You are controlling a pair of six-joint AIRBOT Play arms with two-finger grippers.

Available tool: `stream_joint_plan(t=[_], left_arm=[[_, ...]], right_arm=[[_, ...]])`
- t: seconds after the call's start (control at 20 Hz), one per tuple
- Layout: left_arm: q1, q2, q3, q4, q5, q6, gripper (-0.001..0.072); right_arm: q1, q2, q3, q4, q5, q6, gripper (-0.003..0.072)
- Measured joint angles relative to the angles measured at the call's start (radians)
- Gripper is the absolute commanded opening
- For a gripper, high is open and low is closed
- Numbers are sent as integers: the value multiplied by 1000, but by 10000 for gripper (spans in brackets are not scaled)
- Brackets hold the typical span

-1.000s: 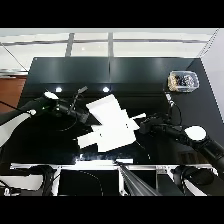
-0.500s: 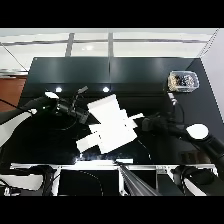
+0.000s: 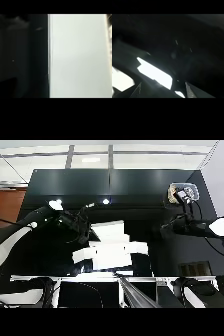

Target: Fold the box and place the chain.

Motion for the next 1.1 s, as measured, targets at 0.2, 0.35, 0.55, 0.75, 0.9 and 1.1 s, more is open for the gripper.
stream_joint_plan(t=[0.2, 0.35, 0.55, 0.75, 0.9, 1.1], left_arm=[[-64, 56, 1, -11, 122, 115, 23], [-91, 79, -17, -29, 192, 188, 23], [-124, 109, -76, -44, 294, 260, 23], [-150, 119, -134, -56, 396, 330, 27], [-179, 122, -153, -68, 462, 356, 29], [-209, 123, -161, -59, 505, 370, 30]], right_arm=[[-7, -2, 14, -107, 61, -89, 644], [10, -4, 16, -139, 77, -144, 644], [75, -8, -16, -154, 48, -204, 644], [151, -9, -75, -160, -32, -245, 645], [201, -9, -116, -161, -87, -261, 644], [280, -9, -159, -161, -116, -271, 644]])
